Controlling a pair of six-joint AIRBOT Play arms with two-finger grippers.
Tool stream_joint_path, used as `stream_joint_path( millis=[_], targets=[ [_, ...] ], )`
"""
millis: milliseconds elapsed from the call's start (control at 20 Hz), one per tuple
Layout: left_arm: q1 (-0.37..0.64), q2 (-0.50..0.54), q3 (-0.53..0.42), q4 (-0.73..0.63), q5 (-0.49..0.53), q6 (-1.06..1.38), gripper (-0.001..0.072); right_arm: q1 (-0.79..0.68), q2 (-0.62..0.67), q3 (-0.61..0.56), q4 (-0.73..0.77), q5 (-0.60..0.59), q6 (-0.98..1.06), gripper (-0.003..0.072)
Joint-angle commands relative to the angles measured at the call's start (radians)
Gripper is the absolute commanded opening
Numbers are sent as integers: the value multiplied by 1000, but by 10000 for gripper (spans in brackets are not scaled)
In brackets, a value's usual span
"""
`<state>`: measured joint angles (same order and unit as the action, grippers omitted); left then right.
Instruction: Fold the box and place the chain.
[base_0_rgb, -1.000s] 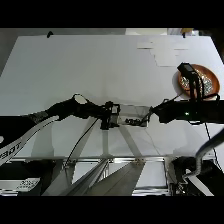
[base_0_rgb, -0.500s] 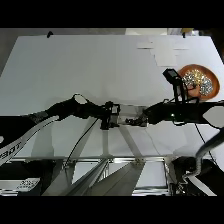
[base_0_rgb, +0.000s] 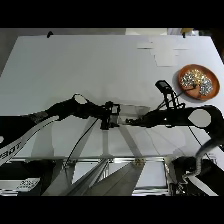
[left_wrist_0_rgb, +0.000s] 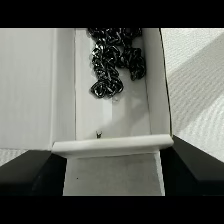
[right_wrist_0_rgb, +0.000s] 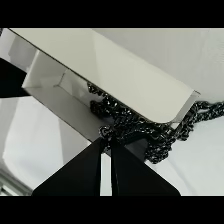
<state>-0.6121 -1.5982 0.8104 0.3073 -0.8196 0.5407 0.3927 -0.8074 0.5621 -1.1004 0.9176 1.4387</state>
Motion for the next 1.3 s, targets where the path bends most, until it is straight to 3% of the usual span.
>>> stream_joint_path(
  millis=[0, 50, 100, 250, 400, 650, 1250],
  targets=[
    [0, 0, 0, 0, 0, 0, 89, 1, -11, -6, -2, -29, -5, 135],
    [0, 0, 0, 0, 0, 0, 89, 1, -11, 1, -2, -28, -8, 214],
    [0, 0, 0, 0, 0, 0, 89, 0, -11, 18, -3, -22, -9, 230],
    [0, 0, 0, 0, 0, 0, 89, 0, -11, 110, -63, 24, -7, 228],
    [0, 0, 0, 0, 0, 0, 89, -27, -11, 214, -248, 77, 56, 220],
    [0, 0, 0, 0, 0, 0, 89, -173, -46, 229, -420, 113, 109, 219],
    [0, 0, 0, 0, 0, 0, 89, -218, -432, 226, -441, -18, 132, 226]
  ],
)
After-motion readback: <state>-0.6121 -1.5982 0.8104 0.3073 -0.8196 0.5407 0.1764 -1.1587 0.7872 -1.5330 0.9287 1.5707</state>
